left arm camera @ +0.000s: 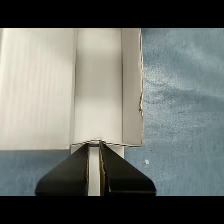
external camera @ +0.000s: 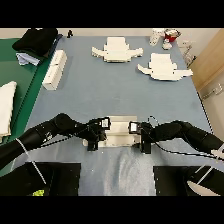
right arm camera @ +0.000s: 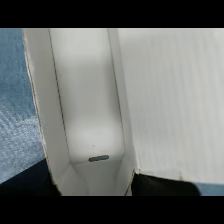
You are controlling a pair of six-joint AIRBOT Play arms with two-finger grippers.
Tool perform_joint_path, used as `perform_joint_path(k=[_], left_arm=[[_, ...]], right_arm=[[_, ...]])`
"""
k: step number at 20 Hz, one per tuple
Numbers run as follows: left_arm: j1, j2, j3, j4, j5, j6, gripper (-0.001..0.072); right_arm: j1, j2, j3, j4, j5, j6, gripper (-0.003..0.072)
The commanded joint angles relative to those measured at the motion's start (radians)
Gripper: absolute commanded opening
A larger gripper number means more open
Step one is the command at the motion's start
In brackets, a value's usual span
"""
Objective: Fold the box.
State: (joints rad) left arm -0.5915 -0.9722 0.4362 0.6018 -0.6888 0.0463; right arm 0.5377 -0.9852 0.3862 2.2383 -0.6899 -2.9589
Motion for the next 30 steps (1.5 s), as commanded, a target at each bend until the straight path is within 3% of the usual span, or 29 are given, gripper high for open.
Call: perform_joint_path(k=[1, 8, 9, 10, 11, 15, 16, 18, 22, 27, 30], left_arm=[[-0.001, -0.013, 0.001, -0.043, 0.006, 0.022, 0.0105], [-0.001, -0.040, 0.001, -0.087, 0.007, 0.022, 0.0107], [-0.001, -0.046, 0.001, -0.087, 0.010, 0.021, 0.0156], [-0.001, -0.049, 0.001, -0.087, 0.009, 0.021, 0.0365], [-0.001, -0.051, 0.001, -0.087, 0.008, 0.019, 0.0525], [-0.001, -0.051, 0.000, -0.086, 0.007, 0.016, 0.0525], [-0.001, -0.051, 0.000, -0.086, 0.006, 0.014, 0.0498], [-0.001, -0.048, 0.001, -0.049, 0.002, -0.019, 0.0024], [0.001, -0.016, 0.034, 0.169, -0.007, -0.388, 0.0014], [0.001, 0.100, 0.114, 0.497, -0.183, -1.078, 0.0014], [0.011, 0.182, 0.117, 0.711, -0.227, -1.426, 0.0014]], right_arm=[[0.000, 0.000, 0.001, 0.001, 0.000, 0.000, 0.0497], [0.000, 0.000, 0.001, 0.001, 0.000, 0.000, 0.0498], [0.000, 0.000, 0.001, 0.001, 0.000, 0.000, 0.0497], [0.000, 0.000, 0.001, 0.001, 0.000, 0.000, 0.0497], [0.000, 0.000, 0.001, 0.001, 0.000, 0.000, 0.0497], [0.000, -0.001, 0.001, 0.000, 0.000, 0.000, 0.0498], [0.000, 0.000, 0.001, 0.001, 0.000, 0.000, 0.0497], [0.000, 0.000, 0.001, 0.000, 0.000, 0.000, 0.0497], [0.000, 0.000, 0.001, 0.000, 0.000, 0.000, 0.0497], [0.000, 0.000, 0.001, 0.000, 0.000, 0.000, 0.0497], [0.000, 0.000, 0.001, 0.000, 0.000, 0.000, 0.0497]])
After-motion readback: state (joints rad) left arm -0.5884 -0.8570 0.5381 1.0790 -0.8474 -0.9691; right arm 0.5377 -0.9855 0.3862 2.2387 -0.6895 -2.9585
